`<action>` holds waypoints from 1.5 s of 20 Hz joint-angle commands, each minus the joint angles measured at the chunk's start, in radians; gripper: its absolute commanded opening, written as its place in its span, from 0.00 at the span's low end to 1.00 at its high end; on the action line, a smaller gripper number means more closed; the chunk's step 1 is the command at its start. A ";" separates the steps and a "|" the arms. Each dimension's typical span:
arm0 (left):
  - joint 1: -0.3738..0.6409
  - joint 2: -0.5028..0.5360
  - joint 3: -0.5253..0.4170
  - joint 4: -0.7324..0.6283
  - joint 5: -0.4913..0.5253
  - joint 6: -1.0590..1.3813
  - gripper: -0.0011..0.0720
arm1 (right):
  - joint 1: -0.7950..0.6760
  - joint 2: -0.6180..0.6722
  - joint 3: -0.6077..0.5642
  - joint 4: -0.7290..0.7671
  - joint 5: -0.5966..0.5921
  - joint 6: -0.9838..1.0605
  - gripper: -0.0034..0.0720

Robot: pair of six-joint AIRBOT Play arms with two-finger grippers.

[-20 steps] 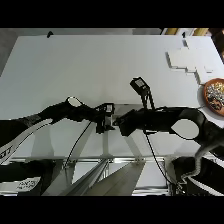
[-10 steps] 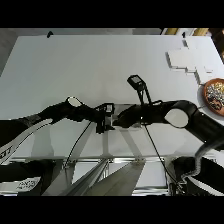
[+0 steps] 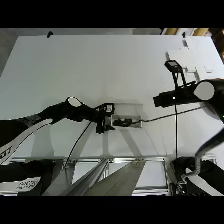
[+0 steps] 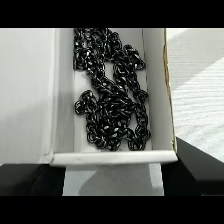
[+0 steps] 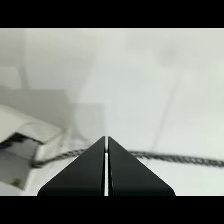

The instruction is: Fold the box and place the chain.

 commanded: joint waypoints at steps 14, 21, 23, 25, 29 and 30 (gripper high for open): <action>0.000 0.000 0.000 0.000 0.000 0.000 0.06 | -0.083 -0.127 -0.177 -0.067 -0.084 0.085 0.39; 0.000 0.000 0.000 0.000 0.000 0.000 0.06 | -0.084 -0.137 -0.177 -0.093 -0.093 0.139 0.39; 0.000 0.000 0.000 0.000 0.000 0.000 0.06 | -0.083 -0.137 -0.177 -0.094 -0.085 0.139 0.39; 0.000 0.000 0.000 0.000 0.000 0.000 0.06 | -0.084 -0.137 -0.177 -0.094 -0.084 0.140 0.39; 0.000 0.000 0.000 0.000 0.000 0.000 0.06 | -0.084 -0.137 -0.177 -0.120 -0.089 0.175 0.38; 0.000 0.000 0.000 0.000 0.000 0.000 0.06 | -0.084 -0.137 -0.177 -0.136 -0.096 0.188 0.38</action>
